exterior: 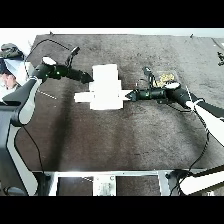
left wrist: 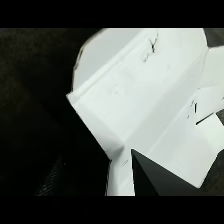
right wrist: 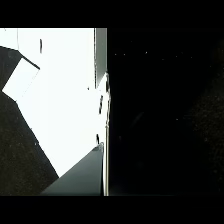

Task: Fold the box and place the chain.

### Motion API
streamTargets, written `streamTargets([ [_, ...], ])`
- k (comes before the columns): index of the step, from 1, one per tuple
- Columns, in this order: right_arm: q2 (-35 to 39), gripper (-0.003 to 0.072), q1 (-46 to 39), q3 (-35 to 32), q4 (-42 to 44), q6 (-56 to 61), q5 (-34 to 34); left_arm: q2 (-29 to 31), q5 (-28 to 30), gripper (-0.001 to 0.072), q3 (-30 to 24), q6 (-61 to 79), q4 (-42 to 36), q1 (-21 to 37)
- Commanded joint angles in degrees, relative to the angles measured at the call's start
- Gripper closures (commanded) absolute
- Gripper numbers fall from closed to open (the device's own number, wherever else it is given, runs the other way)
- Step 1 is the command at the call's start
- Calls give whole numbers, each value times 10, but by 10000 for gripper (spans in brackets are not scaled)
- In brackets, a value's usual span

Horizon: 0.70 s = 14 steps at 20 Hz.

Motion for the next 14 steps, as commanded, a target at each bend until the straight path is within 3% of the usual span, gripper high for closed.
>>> streamTargets([
  [1, 0, 676, 0, 0, 0, -2, 0, -15, -31, 235, 3, 19, -34, -1],
  [4, 0, 676, 0, 0, 0, -2, 0, -25, -80, 236, 3, 32, -47, -1],
  [6, 0, 676, 0, 0, 0, -5, 0, -31, -96, 301, 3, 39, -58, -5],
  [8, 0, 676, 0, 0, 0, -6, 0, -33, -99, 308, 3, 50, -59, -16],
  [9, 0, 676, 0, 0, 0, -6, 0, -33, -99, 388, 3, 58, -59, -20],
  [12, 0, 676, 0, 0, 0, -6, 0, -33, -100, 439, 3, 59, -60, -16],
  [14, 0, 676, 0, 0, 0, -6, -1, -32, -102, 537, 3, 56, -60, -13],
])
